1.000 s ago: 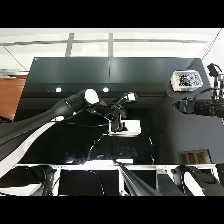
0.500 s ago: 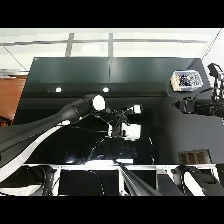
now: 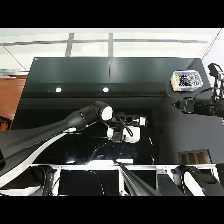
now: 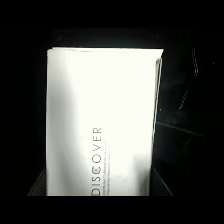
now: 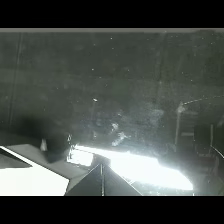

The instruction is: Fold the box and place the chain.

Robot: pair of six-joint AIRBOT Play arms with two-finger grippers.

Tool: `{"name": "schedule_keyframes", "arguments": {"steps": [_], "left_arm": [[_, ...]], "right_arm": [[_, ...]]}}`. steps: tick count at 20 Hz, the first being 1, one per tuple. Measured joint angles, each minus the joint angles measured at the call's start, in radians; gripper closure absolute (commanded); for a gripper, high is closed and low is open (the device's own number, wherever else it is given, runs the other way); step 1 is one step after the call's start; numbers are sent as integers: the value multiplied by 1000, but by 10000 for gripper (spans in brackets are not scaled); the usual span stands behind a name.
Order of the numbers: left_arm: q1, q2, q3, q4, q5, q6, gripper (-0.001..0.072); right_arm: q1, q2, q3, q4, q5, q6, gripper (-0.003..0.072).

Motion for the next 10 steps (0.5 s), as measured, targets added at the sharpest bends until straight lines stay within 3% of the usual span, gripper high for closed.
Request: {"name": "schedule_keyframes", "arguments": {"steps": [4,10], "left_arm": [[138,60,5,143,6,-187,436],[620,61,109,296,19,-457,433]], "right_arm": [[0,0,0,0,-8,0,669],[0,0,0,3,-11,1,669]]}}
